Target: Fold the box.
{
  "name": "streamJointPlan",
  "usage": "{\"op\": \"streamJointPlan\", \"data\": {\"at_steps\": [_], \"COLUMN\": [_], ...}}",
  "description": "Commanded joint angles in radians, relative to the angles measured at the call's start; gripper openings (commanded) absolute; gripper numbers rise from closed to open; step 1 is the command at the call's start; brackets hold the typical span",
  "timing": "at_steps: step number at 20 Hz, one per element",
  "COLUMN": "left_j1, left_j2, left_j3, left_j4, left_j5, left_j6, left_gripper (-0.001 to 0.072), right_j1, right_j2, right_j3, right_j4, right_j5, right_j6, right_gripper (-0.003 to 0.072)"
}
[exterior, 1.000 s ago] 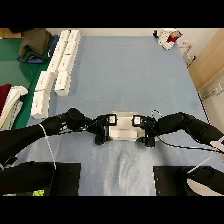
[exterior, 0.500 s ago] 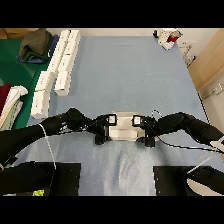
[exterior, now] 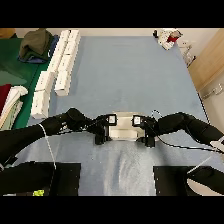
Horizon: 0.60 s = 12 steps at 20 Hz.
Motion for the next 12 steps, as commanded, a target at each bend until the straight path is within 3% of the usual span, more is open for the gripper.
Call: {"op": "streamJointPlan", "data": {"at_steps": [1, 2, 5, 9, 12], "left_j1": [0.000, 0.000, 0.000, 0.000, 0.000], "left_j2": [0.000, 0.000, 0.000, 0.000, 0.000], "left_j3": [0.000, 0.000, 0.000, 0.000, 0.000], "left_j4": [0.000, 0.000, 0.000, 0.000, 0.000], "left_j5": [0.001, 0.001, 0.001, 0.001, 0.002], "left_j6": [0.000, 0.000, 0.000, 0.000, 0.000], "left_gripper": [0.0459, 0.0459, 0.0459, 0.0459, 0.0459], "right_j1": [0.000, 0.000, 0.000, 0.000, 0.000], "right_j2": [0.000, 0.002, 0.045, 0.176, 0.277], "right_j3": [0.001, 0.003, 0.033, 0.090, 0.124], "right_j4": [0.000, -0.007, -0.174, -0.473, -0.524], "right_j5": [-0.001, -0.002, -0.069, -0.286, -0.459], "right_j6": [0.001, 0.011, 0.156, 0.578, 1.053], "right_gripper": [0.0643, 0.0720, 0.0720, 0.0720, 0.0706]}}
